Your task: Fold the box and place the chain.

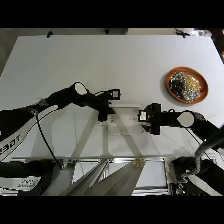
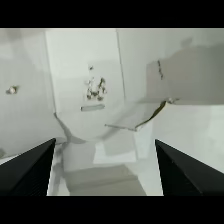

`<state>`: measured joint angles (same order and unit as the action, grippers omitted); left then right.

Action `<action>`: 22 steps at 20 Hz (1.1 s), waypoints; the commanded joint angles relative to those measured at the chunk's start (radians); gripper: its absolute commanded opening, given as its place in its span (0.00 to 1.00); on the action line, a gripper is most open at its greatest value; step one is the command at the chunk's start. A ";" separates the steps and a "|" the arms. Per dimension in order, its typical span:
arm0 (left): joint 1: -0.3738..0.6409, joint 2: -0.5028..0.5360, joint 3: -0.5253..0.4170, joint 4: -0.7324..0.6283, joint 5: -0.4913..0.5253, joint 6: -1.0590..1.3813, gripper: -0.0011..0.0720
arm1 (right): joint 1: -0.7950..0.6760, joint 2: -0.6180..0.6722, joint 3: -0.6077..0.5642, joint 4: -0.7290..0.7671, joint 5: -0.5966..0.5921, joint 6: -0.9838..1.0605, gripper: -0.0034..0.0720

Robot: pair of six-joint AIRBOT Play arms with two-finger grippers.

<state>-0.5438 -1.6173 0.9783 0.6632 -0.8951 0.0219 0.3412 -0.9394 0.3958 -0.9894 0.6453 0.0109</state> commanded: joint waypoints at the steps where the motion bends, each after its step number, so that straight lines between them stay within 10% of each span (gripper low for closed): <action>1: 0.000 -0.001 0.001 0.000 0.000 -0.001 0.03 | 0.013 0.077 -0.027 -0.065 0.029 0.039 0.96; 10: 0.000 -0.001 0.001 0.000 0.001 -0.001 0.03 | 0.228 0.150 -0.132 -0.023 -0.196 0.287 0.98; 22: 0.000 -0.001 0.001 0.000 0.001 -0.001 0.03 | 0.171 0.135 -0.130 0.007 -0.253 0.192 0.98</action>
<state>-0.5438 -1.6173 0.9783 0.6628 -0.8944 0.0196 0.5400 -0.8036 0.2653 -1.0100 0.4023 0.2871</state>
